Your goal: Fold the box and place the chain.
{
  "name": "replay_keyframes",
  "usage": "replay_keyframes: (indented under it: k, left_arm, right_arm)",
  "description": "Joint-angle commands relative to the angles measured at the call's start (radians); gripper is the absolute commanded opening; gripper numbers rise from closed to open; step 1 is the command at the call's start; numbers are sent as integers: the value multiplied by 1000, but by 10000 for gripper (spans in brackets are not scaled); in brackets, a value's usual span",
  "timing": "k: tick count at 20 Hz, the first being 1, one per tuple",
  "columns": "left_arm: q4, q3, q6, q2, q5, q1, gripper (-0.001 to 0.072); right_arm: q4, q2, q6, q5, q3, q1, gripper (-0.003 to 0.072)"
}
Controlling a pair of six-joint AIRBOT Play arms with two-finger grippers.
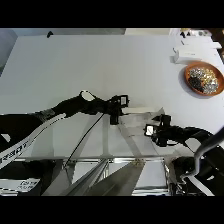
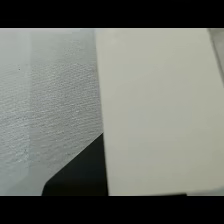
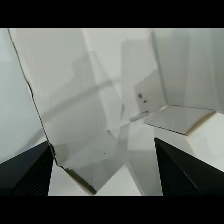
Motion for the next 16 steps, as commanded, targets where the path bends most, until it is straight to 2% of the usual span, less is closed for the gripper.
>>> replay_keyframes:
  k: [1,5,11,16]
  left_arm:
    - [1,0,2,0,-4,-1,11]
    - [1,0,2,0,-4,-1,11]
    - [1,0,2,0,-4,-1,11]
    - [1,0,2,0,-4,-1,11]
  right_arm:
    - [62,-3,-13,-14,26,-48,699]
    - [185,-3,-126,-7,30,-53,698]
    - [267,-63,-197,-6,32,-146,698]
    - [315,-134,-336,-2,97,-193,698]
